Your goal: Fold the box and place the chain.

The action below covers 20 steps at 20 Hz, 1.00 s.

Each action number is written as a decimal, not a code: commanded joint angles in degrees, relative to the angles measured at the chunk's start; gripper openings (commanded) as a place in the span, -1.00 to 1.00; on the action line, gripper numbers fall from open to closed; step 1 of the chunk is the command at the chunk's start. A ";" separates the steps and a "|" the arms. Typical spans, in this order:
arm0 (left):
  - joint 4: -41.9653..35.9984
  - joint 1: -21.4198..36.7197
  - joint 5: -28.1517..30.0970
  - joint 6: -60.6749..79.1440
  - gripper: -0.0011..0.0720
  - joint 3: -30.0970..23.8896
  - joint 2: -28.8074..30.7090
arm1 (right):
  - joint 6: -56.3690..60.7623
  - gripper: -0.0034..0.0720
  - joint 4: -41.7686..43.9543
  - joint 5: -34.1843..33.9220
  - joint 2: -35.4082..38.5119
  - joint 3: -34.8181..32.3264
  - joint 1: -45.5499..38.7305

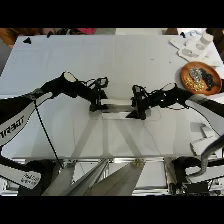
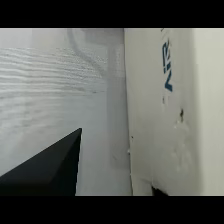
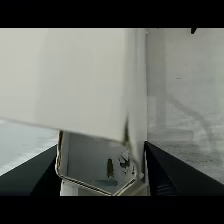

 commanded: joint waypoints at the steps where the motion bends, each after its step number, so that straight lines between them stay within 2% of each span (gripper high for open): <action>1: -0.13 0.07 -0.26 -0.07 0.32 0.04 0.33 | 0.11 0.24 0.04 -0.37 -0.02 0.07 0.00; 7: 2.49 1.62 -0.28 -0.87 0.32 0.04 4.13 | 0.13 0.24 0.07 -0.15 -0.02 0.07 0.00; 10: 4.66 3.89 -0.81 -5.88 0.32 0.04 6.84 | 0.11 0.24 0.04 -0.15 -0.02 0.07 0.00; 14: 5.20 7.02 -6.27 -12.39 0.29 0.04 10.95 | 0.11 0.24 0.04 -0.15 -0.02 0.07 0.00; 15: 5.20 7.61 -8.35 -13.64 0.23 0.04 12.00 | 0.11 0.24 0.04 -0.13 -0.02 0.07 0.00; 16: 5.40 8.15 -11.04 -15.17 -0.11 0.04 13.05 | 0.11 0.24 0.04 -0.15 -0.02 0.07 0.00; 18: 6.75 9.03 -17.77 -18.69 -0.95 0.04 14.91 | 0.13 0.24 0.07 -0.15 -0.02 0.07 0.00; 20: 8.24 8.81 -24.72 -21.29 -0.96 0.02 15.50 | 0.11 0.24 0.04 -0.15 -0.02 0.07 0.00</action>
